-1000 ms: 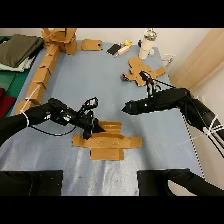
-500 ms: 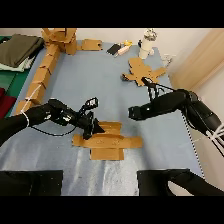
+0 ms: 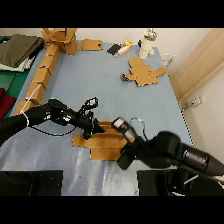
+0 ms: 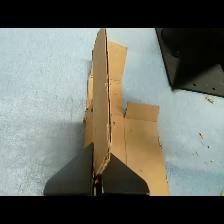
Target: Fold the box.
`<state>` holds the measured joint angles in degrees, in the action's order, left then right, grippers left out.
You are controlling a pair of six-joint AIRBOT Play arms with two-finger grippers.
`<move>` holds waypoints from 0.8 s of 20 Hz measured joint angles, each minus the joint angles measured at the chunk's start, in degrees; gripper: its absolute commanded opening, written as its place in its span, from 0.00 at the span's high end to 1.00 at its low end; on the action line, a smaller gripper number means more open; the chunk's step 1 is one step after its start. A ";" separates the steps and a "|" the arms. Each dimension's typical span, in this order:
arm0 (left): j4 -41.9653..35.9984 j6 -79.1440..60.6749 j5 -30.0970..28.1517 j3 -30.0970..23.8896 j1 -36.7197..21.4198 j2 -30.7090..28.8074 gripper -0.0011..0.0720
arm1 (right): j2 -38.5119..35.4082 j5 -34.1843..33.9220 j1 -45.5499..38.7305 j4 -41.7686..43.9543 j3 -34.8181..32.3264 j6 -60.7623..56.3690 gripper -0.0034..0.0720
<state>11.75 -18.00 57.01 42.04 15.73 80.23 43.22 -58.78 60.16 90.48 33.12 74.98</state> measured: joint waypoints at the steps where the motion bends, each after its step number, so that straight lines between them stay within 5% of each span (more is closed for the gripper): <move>1: 0.00 0.00 0.00 0.00 0.00 0.00 0.97 | -0.33 3.21 4.20 -1.51 -2.51 0.00 0.35; 7: -0.02 0.00 0.00 0.00 0.00 0.00 0.97 | 2.27 13.09 14.19 -14.47 -8.50 1.18 0.35; 16: -0.02 0.00 0.02 0.00 0.00 0.00 0.97 | 7.87 16.26 15.78 -23.21 -9.35 2.58 0.35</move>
<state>11.73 -18.00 57.04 42.04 15.73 80.23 51.09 -42.52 75.94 67.26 23.77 77.56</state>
